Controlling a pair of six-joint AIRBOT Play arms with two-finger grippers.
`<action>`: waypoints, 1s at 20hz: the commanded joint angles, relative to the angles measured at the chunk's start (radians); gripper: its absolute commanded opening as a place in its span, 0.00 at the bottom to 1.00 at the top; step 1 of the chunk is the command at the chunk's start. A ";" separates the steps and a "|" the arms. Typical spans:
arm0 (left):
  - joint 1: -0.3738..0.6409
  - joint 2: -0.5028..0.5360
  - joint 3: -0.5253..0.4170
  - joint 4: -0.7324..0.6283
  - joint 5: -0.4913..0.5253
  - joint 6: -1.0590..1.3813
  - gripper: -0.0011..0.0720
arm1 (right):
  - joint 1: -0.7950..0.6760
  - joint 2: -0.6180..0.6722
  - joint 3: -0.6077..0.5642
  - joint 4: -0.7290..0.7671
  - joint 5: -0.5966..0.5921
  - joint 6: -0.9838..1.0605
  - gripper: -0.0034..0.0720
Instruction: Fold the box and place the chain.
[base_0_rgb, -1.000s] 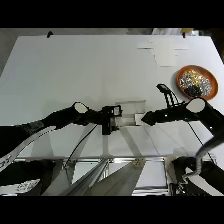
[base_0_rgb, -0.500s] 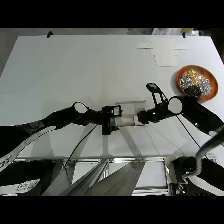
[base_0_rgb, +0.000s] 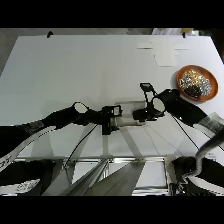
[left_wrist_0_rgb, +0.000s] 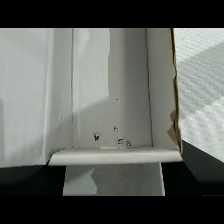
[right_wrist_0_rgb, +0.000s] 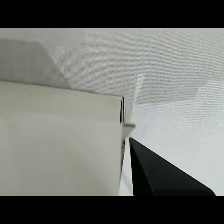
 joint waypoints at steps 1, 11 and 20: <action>0.001 0.000 0.000 0.000 0.000 0.000 0.15 | 0.033 -0.039 0.026 -0.041 0.011 0.080 0.45; 0.001 0.000 0.000 0.000 0.000 0.000 0.15 | 0.034 -0.089 0.025 -0.044 0.036 0.153 0.43; 0.001 0.000 0.000 0.000 0.001 0.000 0.15 | 0.034 -0.102 0.025 -0.040 0.048 0.121 0.07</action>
